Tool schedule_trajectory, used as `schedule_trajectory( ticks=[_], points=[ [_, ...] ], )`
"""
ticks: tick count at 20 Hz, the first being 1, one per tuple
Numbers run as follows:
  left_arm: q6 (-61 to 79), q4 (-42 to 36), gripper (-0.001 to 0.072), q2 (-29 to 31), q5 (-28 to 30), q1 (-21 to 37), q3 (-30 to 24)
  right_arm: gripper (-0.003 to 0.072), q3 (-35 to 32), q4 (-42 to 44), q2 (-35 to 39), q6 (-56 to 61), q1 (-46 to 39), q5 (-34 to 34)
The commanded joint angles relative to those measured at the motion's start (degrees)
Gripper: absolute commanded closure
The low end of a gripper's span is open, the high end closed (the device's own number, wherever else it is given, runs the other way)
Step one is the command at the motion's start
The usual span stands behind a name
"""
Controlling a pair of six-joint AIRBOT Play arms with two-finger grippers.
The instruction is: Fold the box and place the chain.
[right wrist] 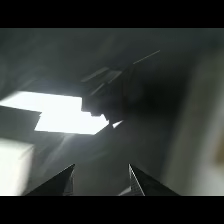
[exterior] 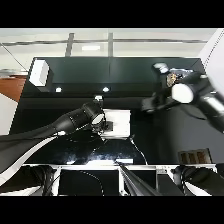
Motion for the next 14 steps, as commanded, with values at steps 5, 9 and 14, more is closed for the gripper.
schedule_trajectory(
  ticks=[5,9,14],
  points=[
    [0.0,0.0,0.0680,0.0,0.5,0.0,0.0,-0.0010,-2.2,-11.4,-2.1,-1.1,-25.7,-24.8],
    [0.0,0.0,0.0681,0.0,1.0,0.0,0.0,0.0072,7.8,2.0,-18.4,-5.2,-35.4,-27.3],
    [0.0,0.1,0.0681,0.0,1.5,0.0,0.0,0.0217,24.1,3.4,-37.2,-6.4,-36.9,-19.0]
  ],
)
